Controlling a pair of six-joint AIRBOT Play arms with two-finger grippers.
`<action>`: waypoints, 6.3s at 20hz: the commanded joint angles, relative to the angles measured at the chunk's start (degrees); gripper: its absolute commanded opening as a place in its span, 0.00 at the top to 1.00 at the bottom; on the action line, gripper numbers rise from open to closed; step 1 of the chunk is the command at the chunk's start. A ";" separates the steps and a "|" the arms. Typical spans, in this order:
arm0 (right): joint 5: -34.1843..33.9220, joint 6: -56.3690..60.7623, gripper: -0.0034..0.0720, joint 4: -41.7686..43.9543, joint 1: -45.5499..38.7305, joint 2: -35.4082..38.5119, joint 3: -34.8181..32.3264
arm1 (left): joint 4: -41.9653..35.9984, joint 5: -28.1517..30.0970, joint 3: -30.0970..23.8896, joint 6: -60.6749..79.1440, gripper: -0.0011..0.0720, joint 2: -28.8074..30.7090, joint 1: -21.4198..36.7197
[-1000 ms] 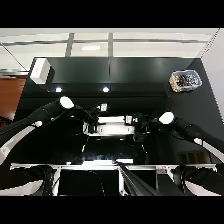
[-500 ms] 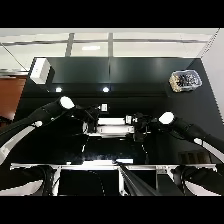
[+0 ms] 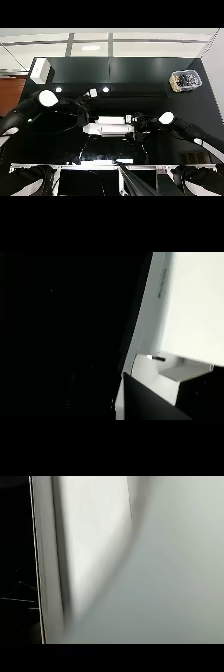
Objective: Fold the box and place the chain.
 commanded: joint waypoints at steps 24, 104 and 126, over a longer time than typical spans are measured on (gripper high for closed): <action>0.02 0.11 0.63 0.00 0.04 -0.02 -0.02 | -5.27 12.31 -0.90 -28.81 0.95 -12.83 -6.56; 0.00 0.13 0.63 0.02 0.04 -0.02 -0.02 | -20.57 7.48 -8.79 18.05 0.82 -7.69 -7.45; 0.00 0.13 0.63 0.04 0.02 0.00 -0.02 | -8.52 -16.72 -10.80 -56.33 0.94 -3.32 25.42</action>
